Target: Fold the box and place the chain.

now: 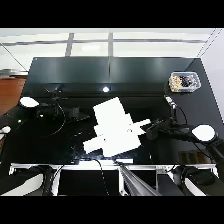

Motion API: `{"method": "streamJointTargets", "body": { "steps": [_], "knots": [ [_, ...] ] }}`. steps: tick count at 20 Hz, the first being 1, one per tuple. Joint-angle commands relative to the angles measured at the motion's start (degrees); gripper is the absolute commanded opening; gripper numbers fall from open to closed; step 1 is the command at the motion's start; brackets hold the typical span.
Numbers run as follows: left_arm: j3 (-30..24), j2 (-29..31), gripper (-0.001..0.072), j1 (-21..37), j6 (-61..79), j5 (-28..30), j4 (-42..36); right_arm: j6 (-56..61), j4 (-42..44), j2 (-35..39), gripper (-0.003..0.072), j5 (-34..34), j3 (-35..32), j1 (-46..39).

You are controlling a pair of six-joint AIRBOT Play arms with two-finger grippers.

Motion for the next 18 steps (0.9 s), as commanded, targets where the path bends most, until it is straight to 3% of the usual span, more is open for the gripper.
{"method": "streamJointTargets", "body": {
  "steps": [1,3,7,10,14,18],
  "knots": [
    [0.0,-7.58,0.0715,3.37,15.67,-13.44,-9.16,-0.33,-0.02,0.13,0.0021,-1.09,-0.13,0.68],
    [0.0,-10.21,0.0715,0.39,19.93,-12.92,-14.05,-0.31,-0.02,0.13,0.0021,-1.05,-0.13,0.68],
    [1.44,-13.92,0.0715,-9.07,22.69,-4.61,-17.46,-0.13,-0.02,0.13,0.0021,-1.09,-0.13,0.68],
    [4.46,-16.22,0.0715,-14.08,25.18,-4.79,-17.29,-0.11,-0.02,0.13,0.0021,-1.09,-0.13,0.68],
    [5.55,-16.61,0.071,-14.38,31.34,-5.27,-16.83,-0.11,-0.02,0.13,0.0021,-1.09,-0.13,0.68],
    [5.57,-18.67,0.0691,-14.49,38.93,-11.67,-16.83,-0.11,-0.04,0.13,0.0021,-1.11,-0.13,0.68]
  ]
}}
